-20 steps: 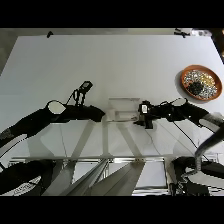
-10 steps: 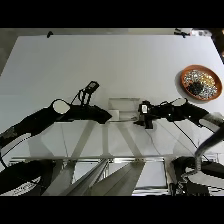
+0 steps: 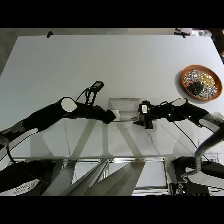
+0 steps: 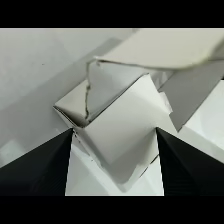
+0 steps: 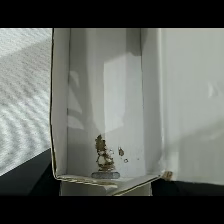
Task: Fold the box and place the chain.
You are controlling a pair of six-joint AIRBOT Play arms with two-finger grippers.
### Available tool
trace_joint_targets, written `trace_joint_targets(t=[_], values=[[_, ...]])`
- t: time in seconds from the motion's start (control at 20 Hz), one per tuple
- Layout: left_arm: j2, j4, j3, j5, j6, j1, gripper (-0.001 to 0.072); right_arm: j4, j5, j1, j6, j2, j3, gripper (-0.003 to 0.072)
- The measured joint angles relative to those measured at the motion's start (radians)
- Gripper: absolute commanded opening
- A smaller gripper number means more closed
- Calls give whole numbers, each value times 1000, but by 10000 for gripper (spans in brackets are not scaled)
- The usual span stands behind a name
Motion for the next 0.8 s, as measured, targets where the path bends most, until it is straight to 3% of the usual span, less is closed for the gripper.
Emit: trace_joint_targets(t=[0.5,0.8], values=[[-114,394,240,-135,-566,-78,576,0,0,0,0,0,0,404],[-200,580,414,-365,-825,-117,574,0,0,0,0,0,0,404]])
